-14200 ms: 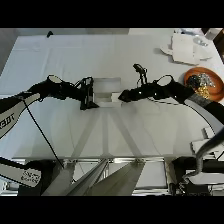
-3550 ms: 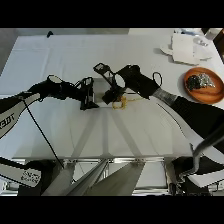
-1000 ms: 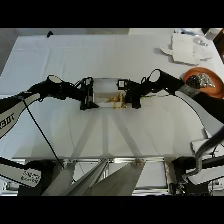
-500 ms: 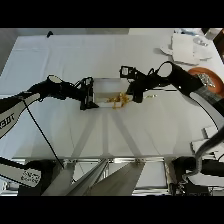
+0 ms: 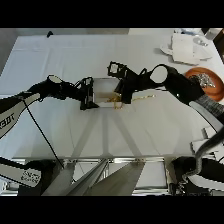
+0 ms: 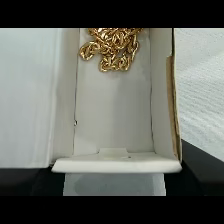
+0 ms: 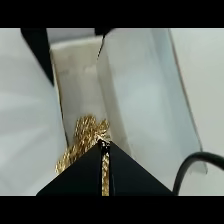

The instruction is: Fold the box and place the chain.

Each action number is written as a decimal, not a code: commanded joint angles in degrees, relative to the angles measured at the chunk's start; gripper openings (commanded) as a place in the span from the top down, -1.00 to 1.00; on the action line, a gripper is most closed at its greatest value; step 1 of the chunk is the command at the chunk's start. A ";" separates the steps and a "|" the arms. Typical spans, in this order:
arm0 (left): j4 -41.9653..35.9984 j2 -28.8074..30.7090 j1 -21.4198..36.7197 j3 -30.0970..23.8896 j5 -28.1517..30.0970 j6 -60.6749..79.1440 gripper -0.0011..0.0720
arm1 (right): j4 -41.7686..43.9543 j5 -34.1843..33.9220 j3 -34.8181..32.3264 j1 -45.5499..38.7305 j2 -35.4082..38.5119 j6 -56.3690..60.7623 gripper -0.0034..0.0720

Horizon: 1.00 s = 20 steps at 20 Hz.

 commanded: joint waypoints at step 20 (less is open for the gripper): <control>0.02 -0.02 0.00 0.02 0.00 0.02 -0.11 | -2.84 8.37 -3.91 -12.50 -2.89 -21.24 -0.62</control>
